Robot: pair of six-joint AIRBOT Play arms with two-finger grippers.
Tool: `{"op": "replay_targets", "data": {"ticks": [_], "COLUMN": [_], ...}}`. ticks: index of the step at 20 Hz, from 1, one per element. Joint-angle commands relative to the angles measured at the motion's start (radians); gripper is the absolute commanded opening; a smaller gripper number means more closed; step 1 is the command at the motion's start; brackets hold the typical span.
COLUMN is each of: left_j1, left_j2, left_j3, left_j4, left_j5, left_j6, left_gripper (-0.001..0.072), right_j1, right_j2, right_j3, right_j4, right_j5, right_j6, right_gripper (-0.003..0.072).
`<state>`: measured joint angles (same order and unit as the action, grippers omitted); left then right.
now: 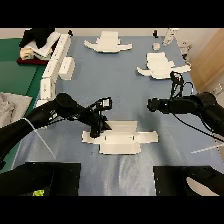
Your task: Fold the box.
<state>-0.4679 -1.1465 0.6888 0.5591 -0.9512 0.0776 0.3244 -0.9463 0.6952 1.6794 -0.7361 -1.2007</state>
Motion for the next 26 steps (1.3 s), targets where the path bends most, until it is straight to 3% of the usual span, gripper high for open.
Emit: {"op": "replay_targets", "data": {"ticks": [1,3,4,7,10,14,17,18,20,22,26], "left_j1": [0.000,0.001,0.002,0.001,0.001,0.001,0.001,0.001,0.001,0.001,0.001], "left_j2": [-0.001,-0.001,-0.001,-0.001,-0.001,-0.001,-0.001,-0.001,-0.001,-0.001,-0.001], "left_j3": [0.001,0.001,0.001,0.001,0.001,0.001,0.001,0.001,0.001,0.001,0.001], "left_j4": [0.007,0.007,0.006,0.006,0.006,0.006,0.006,0.006,0.006,0.006,0.006], "left_j5": [-0.029,-0.019,-0.020,-0.019,-0.019,-0.020,-0.020,-0.020,-0.020,-0.020,-0.020], "left_j6": [0.000,0.000,0.000,0.001,0.001,0.001,0.001,0.001,0.001,0.001,0.001], "left_gripper": [0.0012,0.0012,0.0013,0.0012,0.0012,0.0012,0.0013,0.0012,0.0012,0.0012,0.0012], "right_j1": [0.001,0.001,0.001,0.006,0.122,0.435,0.750,0.836,0.957,0.997,0.996], "right_j2": [0.000,0.007,0.014,0.062,0.142,0.286,0.339,0.335,0.293,0.212,0.023], "right_j3": [0.002,0.002,0.002,0.002,-0.008,-0.080,-0.136,-0.143,-0.143,-0.143,-0.143], "right_j4": [0.014,0.043,0.050,0.106,0.119,0.125,0.090,0.038,-0.142,-0.290,-0.426], "right_j5": [-0.040,-0.103,-0.141,-0.281,-0.449,-0.501,-0.479,-0.462,-0.412,-0.372,-0.300], "right_j6": [-0.001,-0.006,-0.006,-0.071,-0.088,0.081,0.073,0.047,0.020,-0.019,-0.068], "right_gripper": [0.0413,0.0122,0.0017,0.0002,0.0001,0.0000,0.0003,0.0032,0.0573,0.0599,0.0600]}}
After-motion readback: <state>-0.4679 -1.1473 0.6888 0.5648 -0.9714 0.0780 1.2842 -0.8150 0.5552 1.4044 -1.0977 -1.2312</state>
